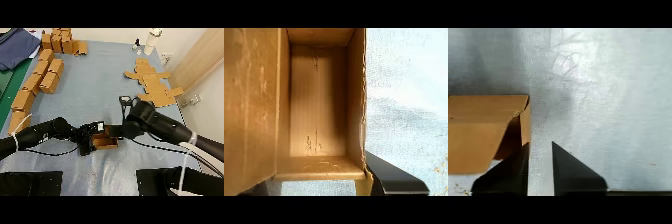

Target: Fold the box.

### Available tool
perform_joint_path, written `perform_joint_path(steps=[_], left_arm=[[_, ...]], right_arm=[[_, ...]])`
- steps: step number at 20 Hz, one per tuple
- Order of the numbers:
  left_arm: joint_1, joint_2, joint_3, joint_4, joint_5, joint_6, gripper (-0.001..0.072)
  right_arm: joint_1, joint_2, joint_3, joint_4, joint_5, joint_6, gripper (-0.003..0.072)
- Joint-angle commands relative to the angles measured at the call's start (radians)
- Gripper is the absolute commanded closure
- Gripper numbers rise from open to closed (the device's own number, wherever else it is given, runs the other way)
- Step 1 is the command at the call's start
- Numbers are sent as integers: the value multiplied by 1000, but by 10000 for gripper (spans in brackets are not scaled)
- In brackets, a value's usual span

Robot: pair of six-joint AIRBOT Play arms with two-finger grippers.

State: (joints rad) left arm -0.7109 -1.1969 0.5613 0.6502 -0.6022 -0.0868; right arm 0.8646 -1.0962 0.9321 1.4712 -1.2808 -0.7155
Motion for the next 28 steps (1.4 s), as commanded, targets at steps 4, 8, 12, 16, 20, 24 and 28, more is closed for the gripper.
perform_joint_path(steps=[4,8,12,16,20,24,28], left_arm=[[0,0,0,0,0,0,235],[0,0,0,0,0,0,235],[0,0,0,0,0,0,235],[0,0,0,0,0,0,235],[0,0,0,0,0,0,235],[0,0,0,0,0,0,235],[0,0,0,0,-1,0,235]], right_arm=[[-158,181,-103,-13,4,-93,684],[-530,180,-265,428,340,-578,685],[-792,-65,-200,1128,235,-1293,685],[-754,-268,-70,1225,105,-1492,685],[-633,-280,-47,1223,-42,-1592,685],[-519,-201,-148,1191,29,-1652,684],[-445,-43,-258,1056,187,-1703,683]])
